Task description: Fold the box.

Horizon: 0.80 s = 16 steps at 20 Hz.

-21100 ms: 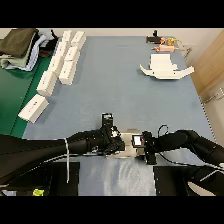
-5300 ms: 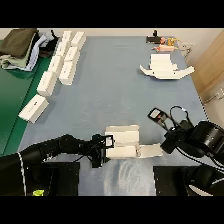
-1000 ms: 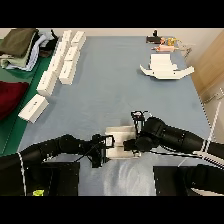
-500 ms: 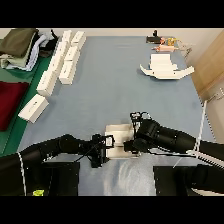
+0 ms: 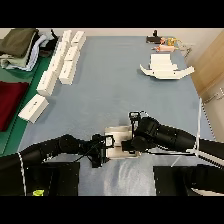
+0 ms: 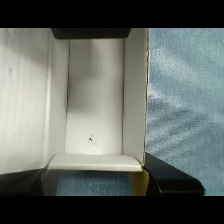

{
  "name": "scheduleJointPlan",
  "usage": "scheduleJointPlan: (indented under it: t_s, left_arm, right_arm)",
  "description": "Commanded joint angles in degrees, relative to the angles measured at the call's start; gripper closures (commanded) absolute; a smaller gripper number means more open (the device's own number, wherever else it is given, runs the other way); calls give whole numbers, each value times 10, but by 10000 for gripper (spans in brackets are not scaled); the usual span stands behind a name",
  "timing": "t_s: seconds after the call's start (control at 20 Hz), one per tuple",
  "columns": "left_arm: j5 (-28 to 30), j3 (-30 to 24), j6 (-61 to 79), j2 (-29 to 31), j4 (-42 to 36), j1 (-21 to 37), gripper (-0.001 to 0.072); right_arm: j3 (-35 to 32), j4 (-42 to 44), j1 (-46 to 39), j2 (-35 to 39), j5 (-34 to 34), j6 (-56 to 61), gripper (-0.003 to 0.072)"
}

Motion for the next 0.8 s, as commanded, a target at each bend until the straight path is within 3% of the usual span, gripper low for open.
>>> scheduleJointPlan:
  t_s: [0.0,0.2,0.3,0.4,0.45,0.5,0.55,0.75]
  left_arm:
    - [0,0,0,0,0,0,248]
    - [0,0,0,0,0,0,248]
    - [0,0,0,0,0,0,248]
    - [0,0,0,0,0,0,248]
    - [0,0,0,0,0,0,248]
    - [0,0,0,0,0,0,248]
    - [0,0,0,0,0,0,248]
    - [0,0,0,0,0,0,248]
  right_arm:
    - [1,-17,0,0,-31,12,381]
    - [1,-17,0,0,-31,26,391]
    - [1,-17,0,0,-31,29,644]
    - [1,-17,0,0,-31,29,683]
    - [1,-17,0,0,-30,29,681]
    - [1,-17,0,0,-30,29,575]
    - [1,-17,0,0,-30,27,402]
    - [7,-5,0,6,-32,3,378]
